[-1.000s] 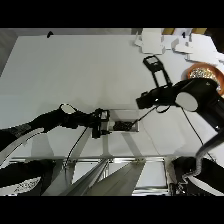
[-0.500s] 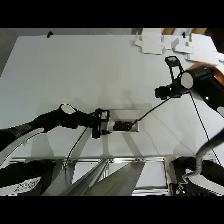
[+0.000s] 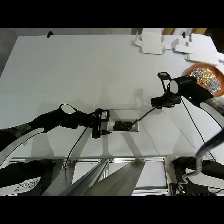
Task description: Fold the box and place the chain.
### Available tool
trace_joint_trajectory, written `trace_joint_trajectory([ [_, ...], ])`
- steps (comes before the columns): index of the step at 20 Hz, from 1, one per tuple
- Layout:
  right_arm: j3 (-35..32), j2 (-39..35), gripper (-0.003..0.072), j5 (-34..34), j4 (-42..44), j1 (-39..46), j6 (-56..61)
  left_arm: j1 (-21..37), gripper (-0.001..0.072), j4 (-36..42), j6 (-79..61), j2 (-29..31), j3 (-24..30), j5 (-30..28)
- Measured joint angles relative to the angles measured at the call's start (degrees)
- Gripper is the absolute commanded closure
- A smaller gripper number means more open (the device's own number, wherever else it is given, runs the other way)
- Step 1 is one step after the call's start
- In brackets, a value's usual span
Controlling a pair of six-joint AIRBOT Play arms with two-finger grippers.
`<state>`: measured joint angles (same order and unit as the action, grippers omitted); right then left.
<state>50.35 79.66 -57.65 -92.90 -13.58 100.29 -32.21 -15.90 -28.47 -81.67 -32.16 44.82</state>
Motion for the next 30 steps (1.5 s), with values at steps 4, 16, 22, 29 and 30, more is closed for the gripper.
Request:
trace_joint_trajectory([
  [4,-0.94,0.17,0.0395,2.03,0.72,0.02,-0.02,0.0,0.0454,0.0,0.0,0.0,0.0,0.0],
  [16,-1.4,-1.79,0.0396,3.96,2.89,0.02,-2.03,0.0,0.0454,0.0,0.0,0.0,0.0,0.0],
  [22,-1.38,-0.17,0.0395,4.44,3.39,0.02,-1.73,0.0,0.0454,0.0,0.0,0.0,0.0,-0.02],
  [29,-1.49,-0.37,0.0396,5.68,5.14,0.02,-2.62,0.0,0.0454,0.02,0.0,0.0,0.0,0.0],
  [30,-1.49,-0.74,0.0396,5.55,5.55,0.02,-2.73,0.0,0.0454,0.02,0.0,0.0,0.0,0.0],
])
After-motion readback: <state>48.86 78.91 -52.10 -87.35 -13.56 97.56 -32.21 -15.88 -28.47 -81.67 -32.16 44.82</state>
